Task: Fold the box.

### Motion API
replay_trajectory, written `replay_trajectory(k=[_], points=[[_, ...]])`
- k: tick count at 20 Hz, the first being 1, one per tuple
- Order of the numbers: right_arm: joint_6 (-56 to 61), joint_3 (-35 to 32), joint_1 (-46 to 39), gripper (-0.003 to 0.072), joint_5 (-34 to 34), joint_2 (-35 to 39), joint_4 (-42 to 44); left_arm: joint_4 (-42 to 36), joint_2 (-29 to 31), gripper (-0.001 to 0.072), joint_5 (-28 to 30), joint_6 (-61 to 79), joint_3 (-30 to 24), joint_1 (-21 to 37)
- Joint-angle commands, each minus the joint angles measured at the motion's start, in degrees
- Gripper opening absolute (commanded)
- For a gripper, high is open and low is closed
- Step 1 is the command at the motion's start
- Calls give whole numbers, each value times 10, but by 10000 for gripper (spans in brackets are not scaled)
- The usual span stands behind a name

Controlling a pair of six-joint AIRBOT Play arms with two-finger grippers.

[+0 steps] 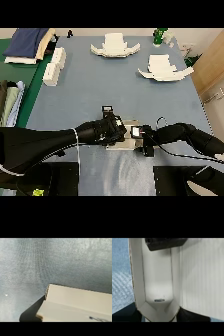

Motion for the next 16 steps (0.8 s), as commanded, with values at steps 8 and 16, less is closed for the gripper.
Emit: replay_trajectory(k=[8,16], points=[[0,0,1,494,-1,0,2,12,3,349,-17,-12,0,-5],[0,0,1,494,-1,0,2,19,14,398,-24,-5,3,-5]])
